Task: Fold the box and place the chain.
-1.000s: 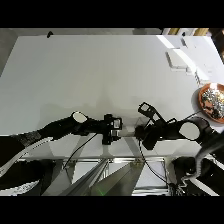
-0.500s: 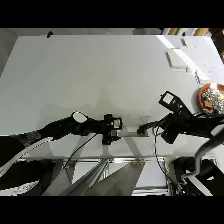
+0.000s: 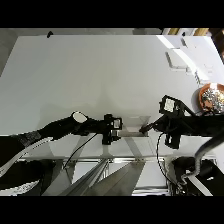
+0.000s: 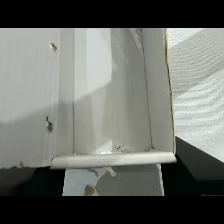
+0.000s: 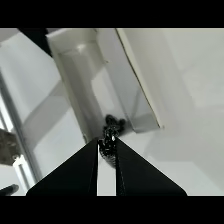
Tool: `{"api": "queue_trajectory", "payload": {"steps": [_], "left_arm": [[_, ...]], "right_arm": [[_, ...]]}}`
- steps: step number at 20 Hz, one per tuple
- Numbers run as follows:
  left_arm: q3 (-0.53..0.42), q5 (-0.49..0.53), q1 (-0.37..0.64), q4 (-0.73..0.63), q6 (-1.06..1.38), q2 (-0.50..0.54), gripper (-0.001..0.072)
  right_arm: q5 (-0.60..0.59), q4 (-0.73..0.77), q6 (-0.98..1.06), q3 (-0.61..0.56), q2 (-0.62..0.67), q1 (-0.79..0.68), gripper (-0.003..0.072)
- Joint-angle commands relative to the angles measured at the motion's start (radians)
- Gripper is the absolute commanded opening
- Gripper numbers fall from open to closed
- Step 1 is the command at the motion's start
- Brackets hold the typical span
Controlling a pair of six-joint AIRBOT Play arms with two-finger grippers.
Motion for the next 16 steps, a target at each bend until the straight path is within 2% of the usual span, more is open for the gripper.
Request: {"api": "queue_trajectory", "payload": {"steps": [1,5,10,12,16], "left_arm": [[0.000,0.000,0.000,0.000,0.000,0.000,0.0273],[0.000,0.000,0.000,0.000,0.000,0.000,0.0273],[0.000,0.000,0.000,0.000,0.000,0.000,0.0273],[0.000,0.000,0.000,0.000,0.000,0.000,0.0273],[0.000,0.000,0.000,0.000,0.000,0.000,0.0273]], "right_arm": [[-0.014,0.100,-0.159,0.003,-0.071,0.026,0.0019],[-0.105,0.092,-0.258,0.003,-0.206,0.153,0.0019],[-0.124,0.038,-0.255,0.000,-0.336,0.189,0.0027],[-0.146,0.010,-0.255,0.000,-0.341,0.189,0.0203],[-0.107,-0.044,-0.271,0.000,-0.269,0.164,0.0204]]}}
